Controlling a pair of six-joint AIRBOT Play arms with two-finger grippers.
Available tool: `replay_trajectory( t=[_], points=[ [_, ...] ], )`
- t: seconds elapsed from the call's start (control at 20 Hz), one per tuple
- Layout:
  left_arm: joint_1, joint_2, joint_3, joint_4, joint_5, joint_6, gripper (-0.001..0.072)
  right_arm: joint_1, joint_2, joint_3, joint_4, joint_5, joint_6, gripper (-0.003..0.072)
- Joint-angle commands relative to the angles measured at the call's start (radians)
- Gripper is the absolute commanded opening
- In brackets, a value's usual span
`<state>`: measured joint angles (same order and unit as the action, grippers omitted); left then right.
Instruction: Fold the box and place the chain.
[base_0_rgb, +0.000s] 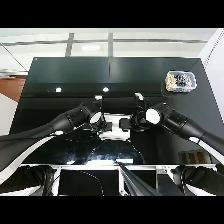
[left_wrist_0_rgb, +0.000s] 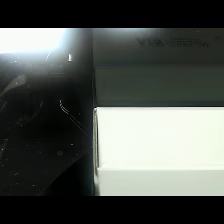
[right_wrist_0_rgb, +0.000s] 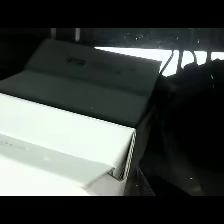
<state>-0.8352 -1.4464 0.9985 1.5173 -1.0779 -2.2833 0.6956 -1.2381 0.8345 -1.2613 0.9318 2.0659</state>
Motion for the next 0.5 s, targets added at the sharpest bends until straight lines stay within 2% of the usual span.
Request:
replay_trajectory(
  t=[0.0, 0.25, 0.3, 0.45],
  points=[
    [0.001, 0.000, 0.001, 0.000, 0.002, 0.002, 0.0033, 0.028, -0.028, 0.015, -0.017, 0.006, 0.052, 0.0467],
    [0.001, 0.000, 0.001, 0.000, 0.000, 0.002, 0.0032, 0.061, -0.037, 0.018, -0.066, 0.007, 0.094, 0.0466],
    [0.001, 0.000, 0.001, 0.000, 0.000, 0.002, 0.0033, 0.063, -0.037, 0.020, -0.072, 0.009, 0.098, 0.0377],
    [0.000, 0.000, 0.001, 0.000, 0.000, 0.002, 0.0033, 0.064, -0.038, 0.031, -0.090, 0.017, 0.112, 0.0362]
  ],
)
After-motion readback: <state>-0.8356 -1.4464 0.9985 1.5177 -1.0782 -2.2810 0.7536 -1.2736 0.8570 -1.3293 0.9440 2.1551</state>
